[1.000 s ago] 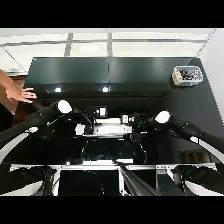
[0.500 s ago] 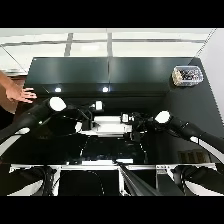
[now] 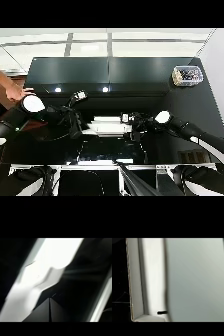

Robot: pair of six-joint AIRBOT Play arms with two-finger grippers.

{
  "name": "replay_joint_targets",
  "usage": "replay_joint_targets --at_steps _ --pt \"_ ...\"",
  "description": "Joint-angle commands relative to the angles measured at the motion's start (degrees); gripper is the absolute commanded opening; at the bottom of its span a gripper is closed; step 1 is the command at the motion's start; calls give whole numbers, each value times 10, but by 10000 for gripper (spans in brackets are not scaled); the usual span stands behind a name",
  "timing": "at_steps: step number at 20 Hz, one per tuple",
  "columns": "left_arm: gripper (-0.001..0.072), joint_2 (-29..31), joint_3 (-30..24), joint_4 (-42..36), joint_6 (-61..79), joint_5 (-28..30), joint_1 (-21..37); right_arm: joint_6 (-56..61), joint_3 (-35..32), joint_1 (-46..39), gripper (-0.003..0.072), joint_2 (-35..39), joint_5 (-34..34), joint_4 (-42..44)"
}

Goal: Fold the box and place the chain.

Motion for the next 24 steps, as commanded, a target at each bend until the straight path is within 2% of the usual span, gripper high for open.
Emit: replay_joint_targets --at_steps 1,2,4,6,7,11,14,17,20,23,24 --pt "27 -26 -50 -285 70 92 5 0 0 0 430 0 0 0" --pt "27 -38 -61 -349 112 151 5 0 0 0 430 0 0 0" --pt "25 -67 -60 -397 174 234 3 0 0 0 430 0 0 0" --pt "25 -94 -53 -351 190 286 -8 0 0 0 430 0 0 0" --pt "25 -105 -46 -307 190 292 -17 0 0 0 430 0 0 0" --pt "25 -140 -18 -118 92 287 -55 0 0 0 430 0 0 0" --pt "26 -168 -7 -93 85 250 -71 0 0 0 430 0 0 0" --pt "25 -170 8 -93 84 267 -61 0 0 0 431 0 1 0" --pt "24 -120 28 -82 84 236 -27 0 0 0 430 0 1 0" --pt "24 -43 10 -70 96 147 35 0 0 0 430 0 1 0" --pt "23 -19 -5 -66 187 90 46 0 0 0 430 0 1 0"
